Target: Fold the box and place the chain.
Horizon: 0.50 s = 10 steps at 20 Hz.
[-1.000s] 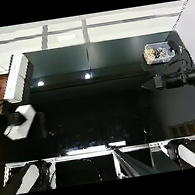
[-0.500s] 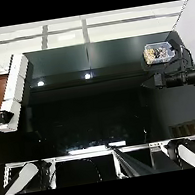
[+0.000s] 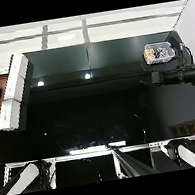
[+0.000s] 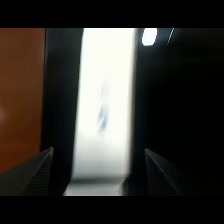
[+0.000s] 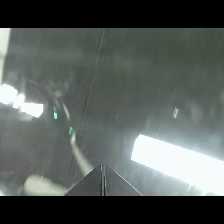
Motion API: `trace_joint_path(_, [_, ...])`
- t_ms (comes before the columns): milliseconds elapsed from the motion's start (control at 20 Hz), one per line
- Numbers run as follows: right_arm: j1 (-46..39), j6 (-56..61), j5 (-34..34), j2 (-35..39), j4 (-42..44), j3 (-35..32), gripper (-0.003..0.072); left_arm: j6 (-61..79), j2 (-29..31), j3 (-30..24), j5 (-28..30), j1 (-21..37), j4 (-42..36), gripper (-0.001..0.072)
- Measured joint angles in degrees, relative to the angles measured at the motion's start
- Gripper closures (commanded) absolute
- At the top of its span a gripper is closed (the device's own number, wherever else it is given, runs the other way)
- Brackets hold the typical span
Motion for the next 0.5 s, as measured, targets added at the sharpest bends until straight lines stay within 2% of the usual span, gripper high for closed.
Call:
trace_joint_path(100, [4.72, 0.11, -9.22, -1.27, -2.03, 0.02, 0.0668, -1.62, 1.16, 2.69, -4.07, -6.67, -5.68, 0.0684])
trace_joint_path(200, [9.27, 1.53, -17.81, -3.80, -6.62, 0.02, 0.0668, -3.21, 1.79, 2.34, -6.25, -15.78, -7.63, 0.0685])
trace_joint_path(250, [10.67, 2.84, -21.03, -5.27, -9.20, 0.02, 0.0668, -4.87, 1.92, 1.05, -4.98, -20.39, -6.67, 0.0684])
trace_joint_path(350, [12.09, 5.53, -26.82, -8.26, -15.52, 0.02, 0.0666, -11.58, 2.08, -2.58, 1.70, -28.74, -0.61, 0.0679])
trace_joint_path(500, [12.22, 7.76, -31.87, -10.71, -22.84, 0.02, 0.0667, -22.23, 2.19, -6.82, 10.49, -35.34, 6.54, 0.0678])
